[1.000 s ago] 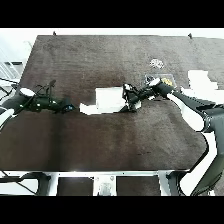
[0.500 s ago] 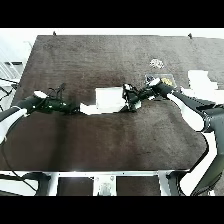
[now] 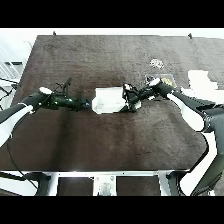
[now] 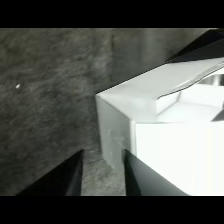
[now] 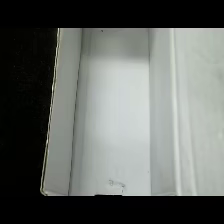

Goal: Fold the box and place the chain.

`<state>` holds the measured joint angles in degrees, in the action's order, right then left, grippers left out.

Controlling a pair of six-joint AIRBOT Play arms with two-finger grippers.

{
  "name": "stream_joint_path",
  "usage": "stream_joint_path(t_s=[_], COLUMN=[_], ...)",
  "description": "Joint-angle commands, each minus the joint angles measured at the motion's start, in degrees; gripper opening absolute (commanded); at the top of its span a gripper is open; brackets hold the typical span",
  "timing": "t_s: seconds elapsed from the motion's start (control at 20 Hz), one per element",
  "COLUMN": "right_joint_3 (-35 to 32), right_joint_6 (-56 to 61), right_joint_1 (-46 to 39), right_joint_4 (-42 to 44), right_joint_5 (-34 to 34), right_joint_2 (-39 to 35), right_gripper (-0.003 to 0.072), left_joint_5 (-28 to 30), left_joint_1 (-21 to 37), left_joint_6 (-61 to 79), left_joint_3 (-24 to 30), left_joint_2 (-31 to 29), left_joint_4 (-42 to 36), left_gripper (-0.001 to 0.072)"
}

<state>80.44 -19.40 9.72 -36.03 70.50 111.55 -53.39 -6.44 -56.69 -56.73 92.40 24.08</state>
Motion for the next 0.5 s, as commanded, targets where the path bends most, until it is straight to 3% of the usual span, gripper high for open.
stream_joint_path(t_s=[0.0,0.45], right_joint_3=[0.0,0.0], right_joint_6=[0.0,0.0], right_joint_1=[0.1,0.1], right_joint_4=[0.0,0.0], right_joint_5=[0.0,0.0], right_joint_2=[0.0,0.0], right_gripper=[0.0572,0.0572], left_joint_5=[-1.9,-4.2], left_joint_1=[-0.2,-0.2], left_joint_6=[1.5,3.3], left_joint_3=[-0.7,-1.2], left_joint_2=[0.0,0.1], left_joint_4=[-3.0,-6.6], left_gripper=[0.0286,0.0310])
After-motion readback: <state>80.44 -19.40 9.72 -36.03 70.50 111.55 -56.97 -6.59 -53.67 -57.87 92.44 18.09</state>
